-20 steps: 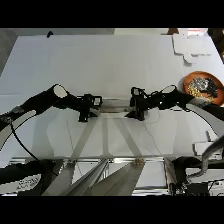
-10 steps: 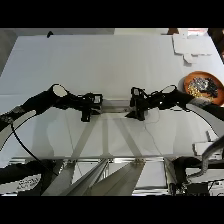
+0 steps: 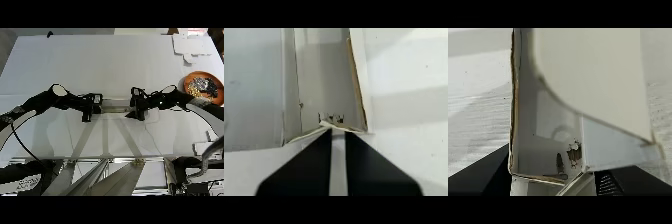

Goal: Fold the box and place the chain.

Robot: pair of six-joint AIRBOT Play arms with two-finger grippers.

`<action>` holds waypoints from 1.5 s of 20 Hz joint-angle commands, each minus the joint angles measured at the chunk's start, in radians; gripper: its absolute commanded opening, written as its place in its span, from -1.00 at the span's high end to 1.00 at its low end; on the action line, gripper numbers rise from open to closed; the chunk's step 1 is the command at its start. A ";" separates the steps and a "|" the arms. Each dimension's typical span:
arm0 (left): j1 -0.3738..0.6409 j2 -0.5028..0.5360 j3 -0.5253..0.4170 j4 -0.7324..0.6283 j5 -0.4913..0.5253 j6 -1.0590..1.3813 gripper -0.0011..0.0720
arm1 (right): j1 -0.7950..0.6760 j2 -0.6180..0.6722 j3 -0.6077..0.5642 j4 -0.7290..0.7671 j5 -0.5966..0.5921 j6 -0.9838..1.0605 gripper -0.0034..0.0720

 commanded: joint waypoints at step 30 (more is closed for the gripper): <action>0.315 0.129 0.001 0.304 -0.106 -1.030 0.94 | 0.000 0.000 0.000 0.000 0.000 -0.001 -0.15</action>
